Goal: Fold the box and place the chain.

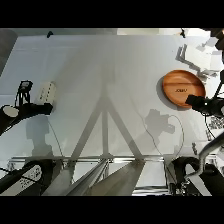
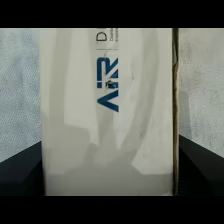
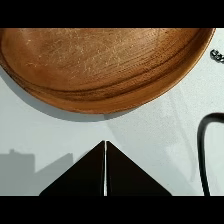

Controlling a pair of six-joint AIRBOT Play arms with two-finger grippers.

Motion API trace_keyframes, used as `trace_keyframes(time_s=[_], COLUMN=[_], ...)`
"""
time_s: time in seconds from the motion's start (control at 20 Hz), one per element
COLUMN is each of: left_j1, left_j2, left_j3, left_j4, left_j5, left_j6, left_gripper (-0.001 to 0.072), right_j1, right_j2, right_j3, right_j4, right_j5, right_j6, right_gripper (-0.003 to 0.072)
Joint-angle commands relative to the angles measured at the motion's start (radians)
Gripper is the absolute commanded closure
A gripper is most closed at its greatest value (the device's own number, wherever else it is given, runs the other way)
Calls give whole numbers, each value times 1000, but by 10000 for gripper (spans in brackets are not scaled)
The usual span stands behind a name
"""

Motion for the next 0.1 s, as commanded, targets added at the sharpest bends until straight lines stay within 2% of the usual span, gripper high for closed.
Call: trace_keyframes(time_s=[0.0,0.05], left_j1=[1,1], left_j2=[12,22], left_j3=[-1,-1], left_j4=[-1,-1], left_j5=[-14,-28], left_j6=[-1,-1], left_gripper=[12,12], right_j1=[0,0], right_j2=[0,0], right_j3=[0,0], right_j4=[0,0], right_j5=[0,0], right_j6=[1,0], right_gripper=[677,677])
